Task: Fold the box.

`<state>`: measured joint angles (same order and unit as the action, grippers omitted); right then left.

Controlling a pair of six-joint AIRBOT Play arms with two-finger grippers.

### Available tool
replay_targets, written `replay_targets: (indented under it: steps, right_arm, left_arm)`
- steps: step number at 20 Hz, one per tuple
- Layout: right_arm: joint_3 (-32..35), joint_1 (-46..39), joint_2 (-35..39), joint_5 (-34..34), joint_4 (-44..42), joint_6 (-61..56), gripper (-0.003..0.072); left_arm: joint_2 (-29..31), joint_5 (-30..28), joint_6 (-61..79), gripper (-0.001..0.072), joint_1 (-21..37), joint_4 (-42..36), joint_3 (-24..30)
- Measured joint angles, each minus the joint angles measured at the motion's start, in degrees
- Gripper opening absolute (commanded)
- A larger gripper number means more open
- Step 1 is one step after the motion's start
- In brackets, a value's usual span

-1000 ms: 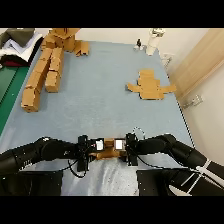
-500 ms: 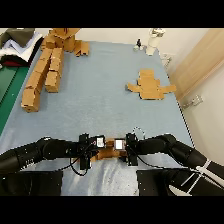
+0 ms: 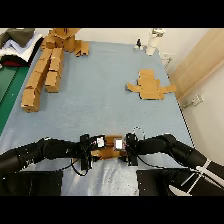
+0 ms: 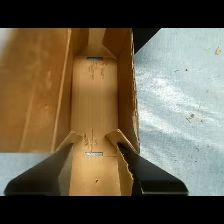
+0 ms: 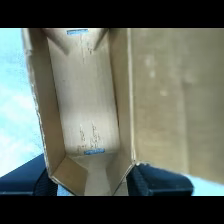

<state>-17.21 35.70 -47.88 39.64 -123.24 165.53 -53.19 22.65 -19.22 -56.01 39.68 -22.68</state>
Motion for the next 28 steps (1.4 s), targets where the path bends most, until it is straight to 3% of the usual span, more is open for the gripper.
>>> replay_targets:
  steps: [8,9,10,13,17,22,25,28]
  right_arm:
    - [0.00,0.00,0.00,0.00,0.02,0.11,0.0482]
    - [0.00,0.00,0.00,-0.02,0.02,0.13,0.0482]
    - [0.00,0.00,0.00,-0.02,0.02,0.17,0.0483]
    - [0.00,0.00,0.00,-0.02,0.04,0.33,0.0482]
    - [0.00,0.00,0.00,-0.02,0.04,0.28,0.0483]
    - [0.00,0.00,0.00,-0.04,0.02,0.17,0.0482]
    - [0.00,0.00,0.00,-0.02,0.02,0.17,0.0483]
    - [0.00,0.00,0.00,-0.02,0.02,0.15,0.0482]
  left_arm:
    - [-0.04,-0.11,0.26,0.0422,0.00,-0.31,0.00]
    - [-0.04,-0.11,0.26,0.0266,0.11,-0.22,0.00]
    - [0.00,-0.11,0.20,0.0013,0.17,0.31,-0.02]
    - [1.81,2.71,-5.14,0.0012,2.58,6.34,-0.55]
    - [9.62,13.44,-21.73,0.0012,8.33,20.92,-2.49]
    - [20.22,26.23,-59.98,0.0012,16.70,36.87,-2.64]
    - [21.73,33.75,-76.76,0.0012,21.75,36.26,-0.02]
    - [20.74,34.93,-84.04,0.0011,22.99,30.36,3.23]
